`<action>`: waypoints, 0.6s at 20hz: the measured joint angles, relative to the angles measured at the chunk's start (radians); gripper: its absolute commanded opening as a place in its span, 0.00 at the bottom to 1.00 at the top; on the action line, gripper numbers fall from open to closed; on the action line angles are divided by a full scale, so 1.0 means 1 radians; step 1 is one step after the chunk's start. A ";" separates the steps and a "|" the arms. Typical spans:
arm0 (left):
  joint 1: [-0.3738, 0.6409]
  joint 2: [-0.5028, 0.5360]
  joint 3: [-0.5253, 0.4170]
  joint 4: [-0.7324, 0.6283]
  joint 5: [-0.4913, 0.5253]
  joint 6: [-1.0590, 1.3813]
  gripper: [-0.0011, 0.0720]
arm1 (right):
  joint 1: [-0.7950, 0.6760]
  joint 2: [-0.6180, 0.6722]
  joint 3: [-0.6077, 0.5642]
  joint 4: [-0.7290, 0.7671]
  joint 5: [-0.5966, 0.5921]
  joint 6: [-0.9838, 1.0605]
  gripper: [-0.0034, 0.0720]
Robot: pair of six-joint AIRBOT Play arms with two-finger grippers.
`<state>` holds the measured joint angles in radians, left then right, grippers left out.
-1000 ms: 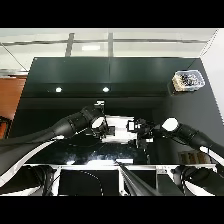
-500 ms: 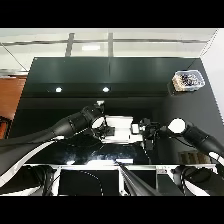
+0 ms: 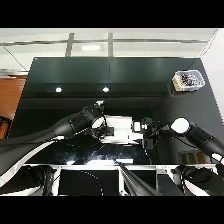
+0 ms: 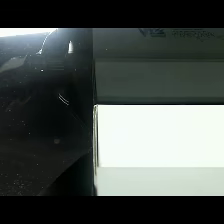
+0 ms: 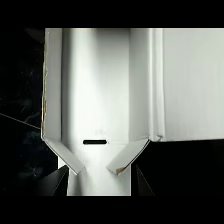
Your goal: Fold the box and place the chain.
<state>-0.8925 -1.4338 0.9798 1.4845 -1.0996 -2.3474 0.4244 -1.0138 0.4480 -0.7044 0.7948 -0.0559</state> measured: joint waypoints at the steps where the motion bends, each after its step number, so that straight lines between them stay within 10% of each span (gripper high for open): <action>1: 0.000 0.000 0.000 0.000 0.003 0.000 0.06 | 0.000 -0.006 0.000 0.017 -0.001 -0.002 0.44; 7: 0.000 0.000 0.000 0.000 0.011 0.000 0.06 | 0.015 -0.040 0.000 0.130 -0.037 0.005 0.21; 12: 0.000 0.000 0.000 -0.002 0.014 0.000 0.06 | 0.077 -0.072 0.000 0.172 -0.083 0.039 0.20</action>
<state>-0.8925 -1.4338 0.9798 1.4830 -1.0855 -2.3474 0.5014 -1.0863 0.4480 -0.5327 0.7116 -0.0166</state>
